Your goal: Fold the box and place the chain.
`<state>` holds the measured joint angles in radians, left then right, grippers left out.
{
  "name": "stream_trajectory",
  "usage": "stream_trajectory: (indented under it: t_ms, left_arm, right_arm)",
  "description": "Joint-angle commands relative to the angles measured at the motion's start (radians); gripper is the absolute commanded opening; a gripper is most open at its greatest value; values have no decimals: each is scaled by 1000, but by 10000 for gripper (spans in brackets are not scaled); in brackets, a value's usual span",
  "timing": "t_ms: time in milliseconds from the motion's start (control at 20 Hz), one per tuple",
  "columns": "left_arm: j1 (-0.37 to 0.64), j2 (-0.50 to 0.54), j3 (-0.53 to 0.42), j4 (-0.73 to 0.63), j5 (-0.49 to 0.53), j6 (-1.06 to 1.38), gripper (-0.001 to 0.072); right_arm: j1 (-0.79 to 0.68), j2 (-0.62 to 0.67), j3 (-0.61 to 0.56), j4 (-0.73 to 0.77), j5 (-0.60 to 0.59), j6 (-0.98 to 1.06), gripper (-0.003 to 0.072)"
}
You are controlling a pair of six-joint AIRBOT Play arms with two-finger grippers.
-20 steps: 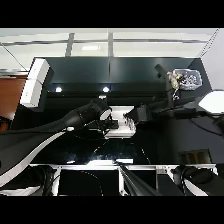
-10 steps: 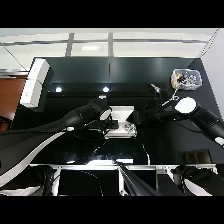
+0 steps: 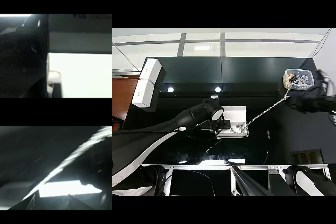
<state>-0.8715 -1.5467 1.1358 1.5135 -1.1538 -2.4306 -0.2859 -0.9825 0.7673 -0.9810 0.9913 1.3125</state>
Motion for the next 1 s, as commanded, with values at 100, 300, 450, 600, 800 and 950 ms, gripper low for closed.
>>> stream_trajectory:
  t_ms: [100,300,450,600,800,950]
  left_arm:
    - [1,0,0,0,0,0,33]
    - [1,0,0,0,0,0,33]
    - [1,0,0,0,1,0,33]
    - [1,0,0,0,1,0,33]
    - [1,0,0,0,0,0,33]
    - [1,0,0,0,3,0,33]
  right_arm:
    - [-142,-53,1,-75,-163,58,485]
    - [-142,-135,2,-80,-173,82,667]
    - [-142,-185,2,-93,-203,83,667]
    - [-141,-240,2,-90,-177,82,666]
    - [-93,-296,37,-85,-182,59,666]
    - [-14,-357,127,-88,-214,59,665]
